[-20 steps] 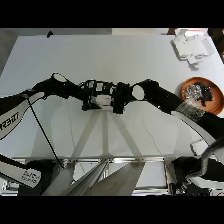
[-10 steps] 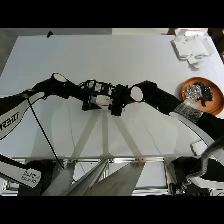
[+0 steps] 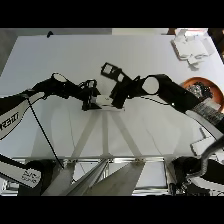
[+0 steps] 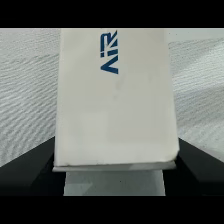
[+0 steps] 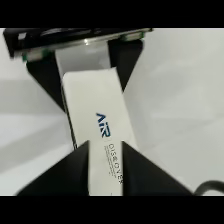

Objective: Fold the box and place the chain.

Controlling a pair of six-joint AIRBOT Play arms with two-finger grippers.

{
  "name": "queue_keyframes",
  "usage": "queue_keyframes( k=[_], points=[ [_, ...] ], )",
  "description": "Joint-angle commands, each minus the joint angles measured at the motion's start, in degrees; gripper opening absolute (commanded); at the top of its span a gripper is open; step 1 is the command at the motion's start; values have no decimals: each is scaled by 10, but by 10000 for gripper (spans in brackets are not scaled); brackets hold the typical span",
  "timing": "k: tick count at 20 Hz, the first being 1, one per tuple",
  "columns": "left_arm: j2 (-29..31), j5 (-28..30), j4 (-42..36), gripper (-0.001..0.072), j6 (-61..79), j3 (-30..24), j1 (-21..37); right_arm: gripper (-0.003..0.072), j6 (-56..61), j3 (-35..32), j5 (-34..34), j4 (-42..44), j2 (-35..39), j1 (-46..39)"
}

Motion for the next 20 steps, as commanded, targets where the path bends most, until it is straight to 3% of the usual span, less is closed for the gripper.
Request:
queue_keyframes(
  k=[1,5,8,10,13,20],
  points=[
    [0,0,0,318,0,0,0,15,14,0,0,165,-3,-46],
    [0,0,0,318,0,0,0,13,14,0,6,254,-52,-49],
    [0,0,0,318,0,0,0,13,14,0,61,288,-105,-48],
    [0,0,0,318,0,0,0,14,15,0,97,286,-137,-47],
    [0,0,0,318,0,0,0,14,44,0,99,258,-161,-40],
    [0,0,0,318,0,0,0,14,44,0,106,242,-161,-37]
  ],
)
